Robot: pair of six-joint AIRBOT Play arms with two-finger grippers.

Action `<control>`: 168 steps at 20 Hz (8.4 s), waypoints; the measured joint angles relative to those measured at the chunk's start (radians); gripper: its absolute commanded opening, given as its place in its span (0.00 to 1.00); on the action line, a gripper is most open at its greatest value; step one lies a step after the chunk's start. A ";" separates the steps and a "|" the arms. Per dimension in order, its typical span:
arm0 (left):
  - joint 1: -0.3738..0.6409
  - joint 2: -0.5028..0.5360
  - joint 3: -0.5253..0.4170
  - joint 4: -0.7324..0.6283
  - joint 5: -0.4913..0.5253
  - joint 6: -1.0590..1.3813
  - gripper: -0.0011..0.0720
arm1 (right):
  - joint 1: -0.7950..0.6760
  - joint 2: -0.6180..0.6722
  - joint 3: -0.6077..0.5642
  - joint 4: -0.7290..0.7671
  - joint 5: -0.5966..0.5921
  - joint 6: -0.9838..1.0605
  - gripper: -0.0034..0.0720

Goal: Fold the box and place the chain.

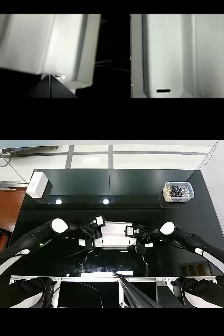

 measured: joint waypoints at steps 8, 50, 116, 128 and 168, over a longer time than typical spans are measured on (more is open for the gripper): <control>0.390 0.129 -0.015 0.162 -0.195 -0.639 0.05 | 0.000 0.000 0.000 0.000 0.000 0.000 0.69; -0.092 -0.090 0.168 0.300 -0.131 -1.452 0.94 | 0.000 0.000 0.000 0.001 -0.008 0.007 0.69; -0.329 -0.316 0.442 0.703 -0.372 -2.107 0.05 | 0.000 0.000 0.000 0.004 -0.026 0.023 0.82; -0.329 -0.312 0.442 0.724 -0.420 -2.103 0.05 | 0.000 0.199 0.000 -0.124 0.055 0.115 0.88; -0.329 -0.314 0.442 0.748 -0.436 -2.104 0.05 | 0.068 0.075 0.000 0.099 -0.014 0.189 0.06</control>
